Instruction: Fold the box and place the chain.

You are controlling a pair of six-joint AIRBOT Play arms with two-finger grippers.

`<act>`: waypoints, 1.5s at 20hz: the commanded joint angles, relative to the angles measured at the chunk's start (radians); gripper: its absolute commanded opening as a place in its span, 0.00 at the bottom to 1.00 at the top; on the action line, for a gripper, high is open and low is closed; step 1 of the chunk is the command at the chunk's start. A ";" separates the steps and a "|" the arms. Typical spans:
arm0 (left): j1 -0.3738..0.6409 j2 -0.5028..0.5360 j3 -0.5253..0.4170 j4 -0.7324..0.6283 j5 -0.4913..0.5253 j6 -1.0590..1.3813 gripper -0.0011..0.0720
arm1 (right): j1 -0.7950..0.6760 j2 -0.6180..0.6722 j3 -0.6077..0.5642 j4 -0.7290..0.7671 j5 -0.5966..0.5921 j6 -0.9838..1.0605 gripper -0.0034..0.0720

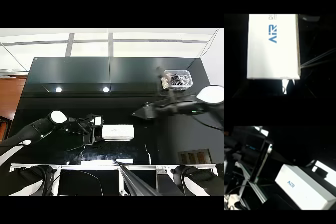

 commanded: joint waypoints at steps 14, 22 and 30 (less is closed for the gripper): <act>-0.233 -0.011 0.279 0.175 -0.060 -0.493 0.98 | -0.285 0.189 0.011 -0.169 0.139 0.056 0.06; -0.235 -0.127 0.312 0.176 -0.038 -0.491 0.98 | -0.285 0.189 0.011 -0.169 0.120 0.038 0.06; -0.235 -0.134 0.312 0.191 -0.001 -0.492 0.98 | -0.285 0.189 0.011 -0.169 0.113 0.038 0.06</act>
